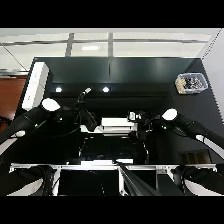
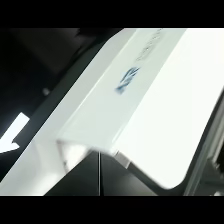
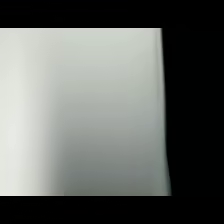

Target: Fold the box and place the chain.

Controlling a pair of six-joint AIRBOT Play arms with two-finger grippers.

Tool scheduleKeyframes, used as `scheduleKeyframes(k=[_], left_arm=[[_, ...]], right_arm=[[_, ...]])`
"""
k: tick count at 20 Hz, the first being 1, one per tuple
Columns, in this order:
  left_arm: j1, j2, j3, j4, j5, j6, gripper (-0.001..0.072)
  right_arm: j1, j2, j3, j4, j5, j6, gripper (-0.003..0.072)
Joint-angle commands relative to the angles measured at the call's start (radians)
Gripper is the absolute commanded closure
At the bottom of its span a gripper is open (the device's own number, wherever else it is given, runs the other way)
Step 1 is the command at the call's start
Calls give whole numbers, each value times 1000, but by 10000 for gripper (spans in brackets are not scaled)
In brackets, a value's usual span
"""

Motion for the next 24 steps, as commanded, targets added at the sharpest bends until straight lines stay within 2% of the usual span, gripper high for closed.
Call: scheduleKeyframes(k=[1, 7, 11, 14, 18, 20, 22, 24], left_arm=[[-4, 1, 1, -166, 101, 72, 679], [-21, -18, 1, -158, 179, 101, 679], [-73, -85, 1, -96, 287, 101, 679], [-88, -128, 1, -76, 279, 101, 679], [-84, -122, 2, -61, 273, 101, 679], [-66, -82, 21, 30, 206, 96, 681], [-47, 27, 27, 87, 209, 64, 681], [-5, 151, 18, 206, 206, 2, 680]], right_arm=[[0, 0, 0, 1, 0, 0, 204], [0, 0, 0, 1, 0, 0, 204], [0, 0, 0, 1, 0, 0, 204], [0, 0, 0, 1, 0, 0, 203], [0, 0, 0, 1, 0, 0, 203], [0, 0, 0, 1, 0, 0, 203], [0, 0, 0, 1, 0, 0, 203], [0, 0, 0, 1, 0, 0, 203]])
